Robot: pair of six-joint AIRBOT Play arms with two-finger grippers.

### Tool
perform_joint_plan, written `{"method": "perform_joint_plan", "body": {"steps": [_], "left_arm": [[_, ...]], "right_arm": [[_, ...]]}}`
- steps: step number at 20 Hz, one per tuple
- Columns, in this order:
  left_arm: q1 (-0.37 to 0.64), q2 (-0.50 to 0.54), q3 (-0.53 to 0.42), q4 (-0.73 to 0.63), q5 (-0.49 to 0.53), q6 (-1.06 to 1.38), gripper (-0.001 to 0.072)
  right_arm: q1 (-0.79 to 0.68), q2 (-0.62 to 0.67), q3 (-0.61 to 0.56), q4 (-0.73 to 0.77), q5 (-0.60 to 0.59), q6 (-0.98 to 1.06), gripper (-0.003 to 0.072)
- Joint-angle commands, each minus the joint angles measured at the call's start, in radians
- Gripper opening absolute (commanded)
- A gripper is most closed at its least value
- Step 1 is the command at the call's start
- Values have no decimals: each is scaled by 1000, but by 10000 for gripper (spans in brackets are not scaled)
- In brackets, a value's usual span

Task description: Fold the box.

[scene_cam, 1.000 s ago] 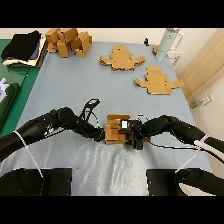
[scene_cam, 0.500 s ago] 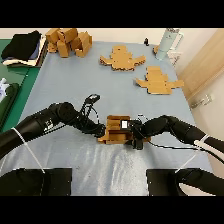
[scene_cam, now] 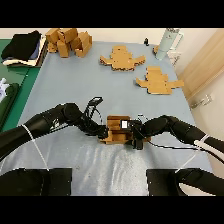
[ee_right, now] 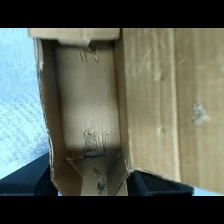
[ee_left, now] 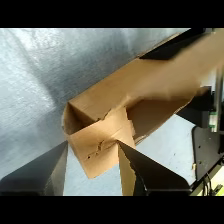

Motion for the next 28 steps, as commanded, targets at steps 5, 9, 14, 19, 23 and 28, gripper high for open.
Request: {"method": "perform_joint_plan", "body": {"steps": [5,9,14,19,23,28], "left_arm": [[-6,-19,0,-50,36,-20,498],[-21,-52,6,-24,46,-166,485],[-114,-54,74,203,25,-392,468],[-205,-61,114,379,13,-628,468],[-238,-95,169,378,-24,-650,468],[-238,-92,270,380,-126,-651,470]], "right_arm": [[0,0,1,0,0,0,502],[0,0,1,0,0,0,502],[0,0,1,0,0,0,502],[0,0,1,0,0,0,502],[0,0,1,0,0,0,502],[0,0,1,0,0,0,502]]}}
